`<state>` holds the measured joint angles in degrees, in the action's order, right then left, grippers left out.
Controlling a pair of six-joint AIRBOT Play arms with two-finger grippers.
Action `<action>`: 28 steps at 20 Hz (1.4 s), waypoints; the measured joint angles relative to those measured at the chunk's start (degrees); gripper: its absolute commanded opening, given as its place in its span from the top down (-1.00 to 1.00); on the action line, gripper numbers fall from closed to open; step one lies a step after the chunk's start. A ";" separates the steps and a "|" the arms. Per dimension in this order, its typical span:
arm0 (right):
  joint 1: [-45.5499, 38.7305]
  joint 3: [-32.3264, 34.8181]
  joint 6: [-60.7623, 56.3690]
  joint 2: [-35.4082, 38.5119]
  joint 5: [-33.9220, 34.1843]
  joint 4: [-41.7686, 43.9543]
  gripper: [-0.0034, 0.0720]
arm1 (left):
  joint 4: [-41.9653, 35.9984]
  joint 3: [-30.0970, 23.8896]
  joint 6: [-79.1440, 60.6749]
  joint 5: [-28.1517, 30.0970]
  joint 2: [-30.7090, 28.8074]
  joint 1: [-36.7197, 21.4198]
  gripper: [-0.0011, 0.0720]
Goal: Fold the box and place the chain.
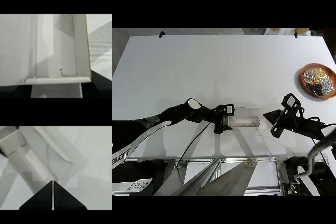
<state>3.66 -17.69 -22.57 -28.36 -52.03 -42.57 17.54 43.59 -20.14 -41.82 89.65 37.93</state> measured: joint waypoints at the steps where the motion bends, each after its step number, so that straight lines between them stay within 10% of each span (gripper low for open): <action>1: 0.20 0.00 0.28 0.37 -1.66 1.09 0.86 | 0.00 0.00 0.00 0.00 0.00 0.00 0.11; 5: 3.61 0.00 4.81 -1.66 0.07 9.57 0.86 | 0.00 0.00 0.00 0.00 0.00 0.00 0.11; 14: 12.85 -0.07 7.45 -27.65 27.15 23.32 0.86 | -0.13 0.00 0.35 -0.02 0.00 0.00 0.11; 21: 13.57 -3.61 6.21 -31.67 22.23 19.04 0.86 | 0.13 0.00 -0.24 -0.20 0.00 0.00 0.11; 28: 13.70 -10.43 -6.38 -22.08 13.75 -4.24 0.86 | 0.04 0.00 -0.07 -0.04 0.00 0.00 0.11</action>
<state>17.37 -28.12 -28.95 -50.43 -38.28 -46.81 17.58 43.59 -20.21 -41.87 89.65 37.93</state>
